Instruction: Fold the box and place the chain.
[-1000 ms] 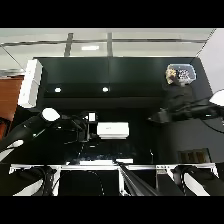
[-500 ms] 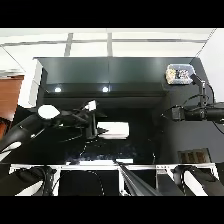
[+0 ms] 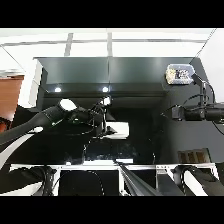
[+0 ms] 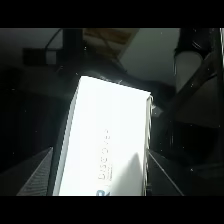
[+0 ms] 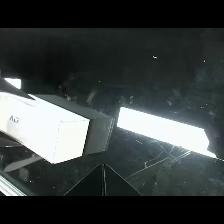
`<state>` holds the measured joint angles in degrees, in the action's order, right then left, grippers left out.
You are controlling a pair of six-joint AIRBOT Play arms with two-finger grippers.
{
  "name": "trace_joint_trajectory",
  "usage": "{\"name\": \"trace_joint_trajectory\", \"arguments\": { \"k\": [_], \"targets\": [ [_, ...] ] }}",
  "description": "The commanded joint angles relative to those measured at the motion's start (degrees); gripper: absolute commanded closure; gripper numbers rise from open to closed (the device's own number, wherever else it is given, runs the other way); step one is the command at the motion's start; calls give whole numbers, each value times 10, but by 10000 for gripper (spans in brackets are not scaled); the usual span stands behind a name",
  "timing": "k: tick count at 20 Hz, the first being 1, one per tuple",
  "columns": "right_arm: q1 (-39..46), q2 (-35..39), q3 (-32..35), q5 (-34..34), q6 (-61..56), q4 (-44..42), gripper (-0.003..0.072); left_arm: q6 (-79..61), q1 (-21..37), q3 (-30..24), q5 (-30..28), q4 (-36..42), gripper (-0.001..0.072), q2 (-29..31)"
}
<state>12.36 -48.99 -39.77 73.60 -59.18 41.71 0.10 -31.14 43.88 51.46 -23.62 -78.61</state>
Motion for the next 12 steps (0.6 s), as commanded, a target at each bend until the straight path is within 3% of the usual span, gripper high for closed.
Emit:
{"name": "trace_joint_trajectory", "arguments": {
  "k": [1, 12],
  "targets": [
    [0, 0, 0, -4, 0, 2, 674, 3, -4, 6, 31, -27, -2, -10],
    [0, 0, 0, -4, 0, 3, 674, 1, -29, 6, 26, -104, -1, -10]
  ]
}}
